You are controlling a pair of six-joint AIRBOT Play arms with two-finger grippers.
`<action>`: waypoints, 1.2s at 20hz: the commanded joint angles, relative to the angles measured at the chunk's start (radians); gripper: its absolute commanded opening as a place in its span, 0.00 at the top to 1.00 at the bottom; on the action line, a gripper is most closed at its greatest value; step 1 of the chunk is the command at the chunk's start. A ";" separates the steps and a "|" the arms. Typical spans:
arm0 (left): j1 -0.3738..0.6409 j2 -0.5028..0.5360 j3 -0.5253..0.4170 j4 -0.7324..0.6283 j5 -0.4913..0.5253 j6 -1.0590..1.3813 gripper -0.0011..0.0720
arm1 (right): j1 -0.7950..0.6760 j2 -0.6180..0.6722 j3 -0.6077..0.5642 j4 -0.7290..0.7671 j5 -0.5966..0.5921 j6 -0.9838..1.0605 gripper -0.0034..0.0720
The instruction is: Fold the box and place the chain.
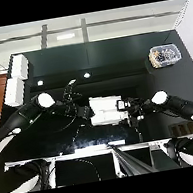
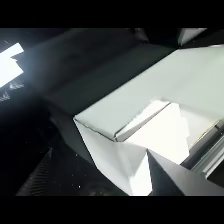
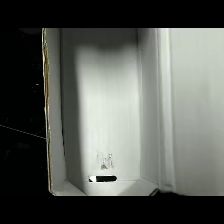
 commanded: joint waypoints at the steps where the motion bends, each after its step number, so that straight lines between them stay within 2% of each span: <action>1: -0.031 0.000 0.014 0.021 0.026 -0.080 0.01 | 0.000 -0.001 -0.001 0.002 0.000 0.001 0.37; 5: -0.049 0.000 0.019 0.039 -0.003 -0.097 0.01 | 0.000 -0.001 -0.001 0.002 0.000 0.001 0.37; 10: -0.164 0.000 0.068 0.352 0.011 -0.449 0.01 | 0.000 -0.001 -0.001 0.002 0.000 0.001 0.37; 12: -0.194 -0.004 0.089 0.433 0.013 -0.550 0.01 | 0.000 -0.001 -0.001 0.002 0.000 0.000 0.37; 19: -0.220 -0.020 0.130 0.449 -0.006 -0.615 0.01 | 0.000 -0.001 -0.001 0.002 0.000 0.001 0.37; 22: -0.281 -0.049 0.167 0.551 -0.045 -0.725 0.01 | 0.000 -0.001 -0.001 0.002 0.000 0.001 0.37; 24: -0.323 -0.097 0.219 0.622 -0.111 -0.810 0.02 | 0.000 -0.001 -0.001 0.002 0.000 0.001 0.37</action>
